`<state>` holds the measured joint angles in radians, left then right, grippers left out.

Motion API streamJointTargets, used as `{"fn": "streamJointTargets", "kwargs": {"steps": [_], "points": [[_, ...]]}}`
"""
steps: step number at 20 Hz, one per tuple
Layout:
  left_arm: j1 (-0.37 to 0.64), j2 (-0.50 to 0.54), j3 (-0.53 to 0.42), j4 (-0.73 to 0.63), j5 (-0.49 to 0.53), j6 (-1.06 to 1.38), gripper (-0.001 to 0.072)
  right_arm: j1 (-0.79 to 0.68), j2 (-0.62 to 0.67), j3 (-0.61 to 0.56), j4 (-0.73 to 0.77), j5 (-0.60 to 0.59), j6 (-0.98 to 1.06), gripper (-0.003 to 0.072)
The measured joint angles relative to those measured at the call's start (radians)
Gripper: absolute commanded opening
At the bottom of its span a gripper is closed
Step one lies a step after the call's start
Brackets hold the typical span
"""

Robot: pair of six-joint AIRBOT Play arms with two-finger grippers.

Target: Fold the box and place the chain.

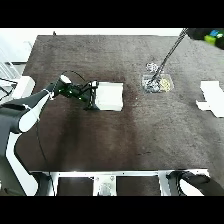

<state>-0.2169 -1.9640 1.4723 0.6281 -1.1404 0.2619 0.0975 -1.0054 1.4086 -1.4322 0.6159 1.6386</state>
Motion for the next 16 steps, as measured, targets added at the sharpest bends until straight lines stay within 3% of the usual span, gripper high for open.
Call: {"fn": "streamJointTargets", "kwargs": {"steps": [16], "points": [[0.000, 0.000, 0.000, 0.000, 0.000, 0.000, 0.0348, 0.156, 0.070, -0.068, -0.002, 0.103, -0.027, 0.0016]]}}
